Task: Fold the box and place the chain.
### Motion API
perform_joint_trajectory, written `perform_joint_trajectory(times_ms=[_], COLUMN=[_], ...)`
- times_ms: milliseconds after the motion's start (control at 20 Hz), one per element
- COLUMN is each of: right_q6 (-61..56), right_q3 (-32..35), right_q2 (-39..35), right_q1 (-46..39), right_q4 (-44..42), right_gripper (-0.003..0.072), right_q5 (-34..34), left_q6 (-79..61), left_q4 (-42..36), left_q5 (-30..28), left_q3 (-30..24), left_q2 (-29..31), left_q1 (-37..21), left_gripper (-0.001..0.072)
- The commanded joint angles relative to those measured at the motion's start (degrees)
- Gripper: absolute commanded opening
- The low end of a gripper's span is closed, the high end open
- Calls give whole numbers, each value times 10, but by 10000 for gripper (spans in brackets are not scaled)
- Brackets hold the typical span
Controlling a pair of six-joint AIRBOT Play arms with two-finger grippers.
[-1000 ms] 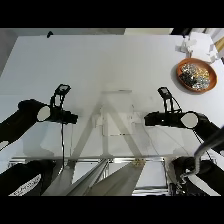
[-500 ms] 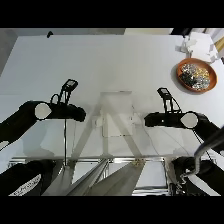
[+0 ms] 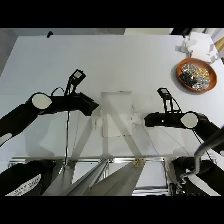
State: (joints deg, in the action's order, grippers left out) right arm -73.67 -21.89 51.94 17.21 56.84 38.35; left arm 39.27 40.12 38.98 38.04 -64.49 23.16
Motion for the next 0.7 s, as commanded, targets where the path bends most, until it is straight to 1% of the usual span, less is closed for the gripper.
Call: perform_joint_trajectory(times_ms=[0,50,100,250,350,450,650], right_q6=[0,0,0,0,0,0,0], right_q3=[0,0,0,0,0,0,0], right_q2=[0,0,0,0,0,0,0], right_q1=[0,0,0,0,0,0,0], right_q4=[0,0,0,0,0,0,0], right_gripper=[18,18,18,18,18,18,18], right_q5=[0,0,0,0,0,0,0], left_q6=[-52,-60,-70,-118,-164,-192,-198], left_q4=[-22,-24,-32,-84,-133,-164,-172], left_q5=[59,73,78,80,80,78,76], left_q3=[39,45,47,47,47,47,47], left_q2=[-64,-84,-99,-130,-137,-137,-146], left_q1=[0,0,0,0,0,0,0], left_gripper=[441,443,462,462,462,462,462])
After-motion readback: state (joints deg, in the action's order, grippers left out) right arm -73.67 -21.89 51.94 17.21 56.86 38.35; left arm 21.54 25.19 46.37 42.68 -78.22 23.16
